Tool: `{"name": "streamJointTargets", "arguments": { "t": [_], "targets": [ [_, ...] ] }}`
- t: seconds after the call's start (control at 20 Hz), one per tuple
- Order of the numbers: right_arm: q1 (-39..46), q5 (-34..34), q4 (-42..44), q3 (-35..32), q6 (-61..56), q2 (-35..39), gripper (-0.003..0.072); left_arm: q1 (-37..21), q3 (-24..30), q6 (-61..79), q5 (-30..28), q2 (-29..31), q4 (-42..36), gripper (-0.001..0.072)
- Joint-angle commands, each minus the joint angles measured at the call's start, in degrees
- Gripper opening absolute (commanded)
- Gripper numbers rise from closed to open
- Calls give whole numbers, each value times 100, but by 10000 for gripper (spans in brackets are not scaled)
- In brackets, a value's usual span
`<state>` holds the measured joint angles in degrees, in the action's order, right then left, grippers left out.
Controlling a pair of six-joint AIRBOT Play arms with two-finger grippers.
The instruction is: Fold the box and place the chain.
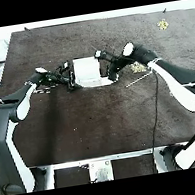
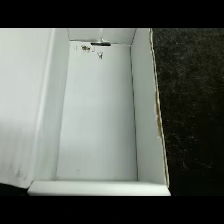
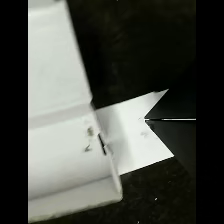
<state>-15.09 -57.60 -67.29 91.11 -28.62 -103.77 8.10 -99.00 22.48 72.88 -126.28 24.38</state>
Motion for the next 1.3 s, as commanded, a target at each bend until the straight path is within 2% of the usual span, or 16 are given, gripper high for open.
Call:
{"name": "streamJointTargets", "arguments": {
  "t": [0.0,0.1,0.25,0.4,0.75,1.05,1.1,1.15,1.25],
  "targets": [
    [291,-232,-850,7,-2557,595,20,2,-4,4,-2,2,2,275],
    [669,-551,-575,7,-3449,684,20,2,-4,4,-2,2,2,275],
    [1209,-925,490,-31,-4070,503,19,2,-4,4,-2,2,2,275],
    [1303,-573,1178,-321,-4087,271,19,2,-4,4,-2,2,2,275],
    [1104,-420,1475,-417,-4081,-374,21,2,-4,4,-2,2,2,275],
    [1088,-562,2927,-422,-3193,-590,33,2,-4,4,0,2,0,275],
    [1058,-560,2994,-422,-3182,-590,186,2,-4,4,0,2,2,275],
    [1012,-601,3080,-422,-3064,-590,408,2,-4,4,0,2,0,275],
    [957,-671,3274,-422,-2983,-588,427,2,-4,4,0,2,0,275]
  ]
}}
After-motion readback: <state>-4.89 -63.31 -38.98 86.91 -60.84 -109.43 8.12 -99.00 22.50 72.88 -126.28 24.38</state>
